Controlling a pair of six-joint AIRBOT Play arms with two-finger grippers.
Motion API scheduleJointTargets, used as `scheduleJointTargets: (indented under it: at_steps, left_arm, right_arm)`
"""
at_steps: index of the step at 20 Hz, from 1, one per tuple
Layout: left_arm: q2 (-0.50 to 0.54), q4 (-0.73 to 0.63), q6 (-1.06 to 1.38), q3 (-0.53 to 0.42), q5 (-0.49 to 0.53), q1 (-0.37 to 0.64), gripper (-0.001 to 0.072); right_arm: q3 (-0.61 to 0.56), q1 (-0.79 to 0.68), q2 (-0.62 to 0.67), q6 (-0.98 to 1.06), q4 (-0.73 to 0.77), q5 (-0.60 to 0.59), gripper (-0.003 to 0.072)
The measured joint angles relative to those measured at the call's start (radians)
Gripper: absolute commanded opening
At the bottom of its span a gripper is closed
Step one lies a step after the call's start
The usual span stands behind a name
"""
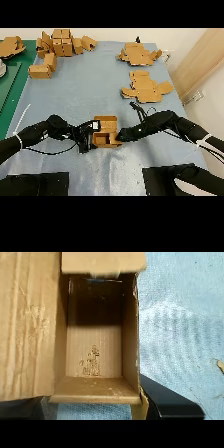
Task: Fold the box.
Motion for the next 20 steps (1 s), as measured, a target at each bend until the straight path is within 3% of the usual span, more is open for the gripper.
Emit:
scheduleJointTargets:
  at_steps: [3, 8, 12, 18, 20]
  left_arm:
    - [0.000, 0.000, 0.001, 0.000, 0.000, 0.000, 0.0426]
    - [0.000, 0.000, 0.000, 0.000, 0.000, 0.000, 0.0426]
    - [0.000, 0.000, 0.000, 0.000, 0.000, 0.000, 0.0426]
    - [0.000, 0.000, 0.000, 0.000, 0.000, 0.000, 0.0426]
    - [0.000, 0.000, 0.000, 0.000, 0.000, 0.000, 0.0426]
  right_arm:
    - [0.017, 0.083, -0.008, 0.097, -0.071, 0.061, 0.0414]
    - [0.093, 0.240, -0.019, 0.424, -0.376, 0.093, 0.0414]
    - [0.167, 0.336, -0.071, 0.653, -0.520, 0.097, 0.0412]
    - [0.347, 0.451, -0.238, 0.967, -0.710, -0.032, 0.0412]
    - [0.409, 0.477, -0.296, 1.052, -0.762, -0.100, 0.0360]
